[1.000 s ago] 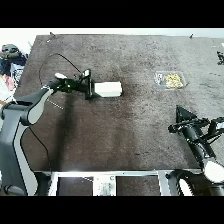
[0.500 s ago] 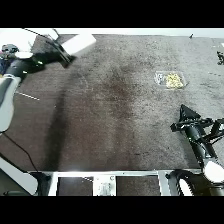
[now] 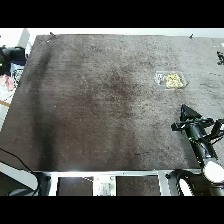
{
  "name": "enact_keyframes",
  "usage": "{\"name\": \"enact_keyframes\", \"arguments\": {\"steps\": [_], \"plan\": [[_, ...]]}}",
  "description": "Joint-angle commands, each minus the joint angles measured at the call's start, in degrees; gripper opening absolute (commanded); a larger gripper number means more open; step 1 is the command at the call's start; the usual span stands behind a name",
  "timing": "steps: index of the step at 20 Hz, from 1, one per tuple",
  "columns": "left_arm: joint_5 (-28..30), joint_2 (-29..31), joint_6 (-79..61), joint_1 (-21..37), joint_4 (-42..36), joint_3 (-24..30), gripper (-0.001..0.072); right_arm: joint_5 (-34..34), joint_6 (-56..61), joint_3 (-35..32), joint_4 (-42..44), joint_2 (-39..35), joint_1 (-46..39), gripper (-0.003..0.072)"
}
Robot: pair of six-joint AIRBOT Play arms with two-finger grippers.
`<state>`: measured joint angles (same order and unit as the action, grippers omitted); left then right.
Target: Fold the box and place the chain.
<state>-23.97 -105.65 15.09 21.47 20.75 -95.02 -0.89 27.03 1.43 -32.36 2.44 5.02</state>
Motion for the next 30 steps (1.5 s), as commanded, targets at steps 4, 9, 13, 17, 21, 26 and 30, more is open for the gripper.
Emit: {"name": "enact_keyframes", "arguments": {"steps": [4,9,13,17,21,26,30], "plan": [[1.0,-8.0,5.0,1.9,5.1,0.2,0.001,0.0,0.0,0.0,0.0,0.0,0.0,0.0011],[1.0,-12.0,3.6,1.9,6.4,0.2,0.001,0.0,0.0,0.0,0.0,0.0,0.0,0.0011],[0.8,-13.4,1.1,1.9,6.7,0.2,0.0009,0.0,0.0,0.0,0.0,0.0,0.0,0.0011],[3.2,-13.7,0.9,1.9,6.7,0.2,0.0011,0.0,0.0,0.0,0.0,0.0,0.0,0.0011],[3.0,-13.6,1.0,1.8,6.2,0.2,0.0689,0.0,0.0,0.0,0.0,0.0,0.0,0.0011],[2.9,-11.2,1.0,1.9,6.3,-0.2,0.0689,0.0,0.0,0.0,0.0,0.0,0.0,0.0011],[1.9,-5.8,1.2,1.9,6.3,-0.7,0.0689,-0.1,0.0,0.0,0.0,0.0,0.0,0.0011]]}}
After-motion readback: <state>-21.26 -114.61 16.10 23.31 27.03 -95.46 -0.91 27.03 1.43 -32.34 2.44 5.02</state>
